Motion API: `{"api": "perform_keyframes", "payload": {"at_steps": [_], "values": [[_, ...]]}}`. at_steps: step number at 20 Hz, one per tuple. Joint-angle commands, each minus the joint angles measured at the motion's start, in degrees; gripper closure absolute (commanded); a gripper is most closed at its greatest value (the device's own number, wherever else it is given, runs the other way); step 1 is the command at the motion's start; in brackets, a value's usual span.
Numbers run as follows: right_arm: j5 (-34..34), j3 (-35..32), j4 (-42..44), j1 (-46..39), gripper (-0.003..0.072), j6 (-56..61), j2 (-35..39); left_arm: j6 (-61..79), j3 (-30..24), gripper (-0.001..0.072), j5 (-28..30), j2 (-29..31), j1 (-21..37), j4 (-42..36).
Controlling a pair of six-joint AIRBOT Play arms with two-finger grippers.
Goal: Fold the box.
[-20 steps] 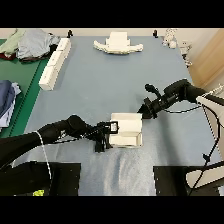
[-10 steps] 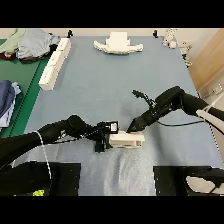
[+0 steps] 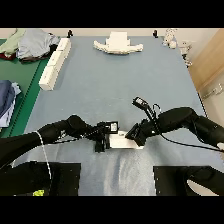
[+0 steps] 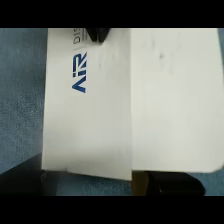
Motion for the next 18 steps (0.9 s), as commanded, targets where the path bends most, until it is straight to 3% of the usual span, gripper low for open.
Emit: {"api": "perform_keyframes", "payload": {"at_steps": [1, 3, 6, 7, 8, 9, 10, 14, 17, 18], "values": [[11.0, -2.8, -5.9, 6.3, 0.0627, -3.5, 6.4, 0.0, 0.0, 0.0188, 0.0, 0.0, 0.0, 0.0], [15.1, -3.8, -10.8, 10.8, 0.0624, -3.8, 9.4, 0.0, 0.0, 0.0187, 0.0, 0.0, 0.0, 0.0], [16.3, -4.2, -17.9, 16.3, 0.0622, -3.8, 11.3, 0.0, 0.0, 0.0188, 0.0, 0.0, 0.0, 0.0], [16.2, -4.3, -20.2, 17.5, 0.0573, -3.8, 11.2, 0.0, 0.0, 0.0188, 0.0, 0.0, 0.0, 0.0], [16.3, -4.3, -22.4, 18.3, 0.0573, -3.8, 11.0, 0.0, 0.0, 0.0188, 0.0, 0.0, 0.0, 0.0], [16.3, -4.3, -23.8, 18.6, 0.0540, -3.8, 10.9, 0.0, 0.0, 0.0187, 0.0, 0.0, 0.0, 0.0], [16.3, -4.3, -24.6, 18.6, 0.0441, -4.5, 10.9, 0.0, 0.0, 0.0188, 0.0, 0.0, 0.0, 0.0], [16.3, -4.3, -25.2, 18.6, 0.0206, -10.0, 10.9, 0.0, 0.0, 0.0187, 0.0, 0.0, 0.0, 0.0], [17.8, -4.3, -25.2, 18.6, 0.0196, -14.0, 10.6, 0.0, 0.0, 0.0188, 0.0, 0.0, 0.0, 0.0], [18.5, -4.3, -25.2, 18.6, 0.0148, -15.1, 10.1, 0.0, 0.0, 0.0188, 0.0, 0.0, 0.0, 0.0]]}}
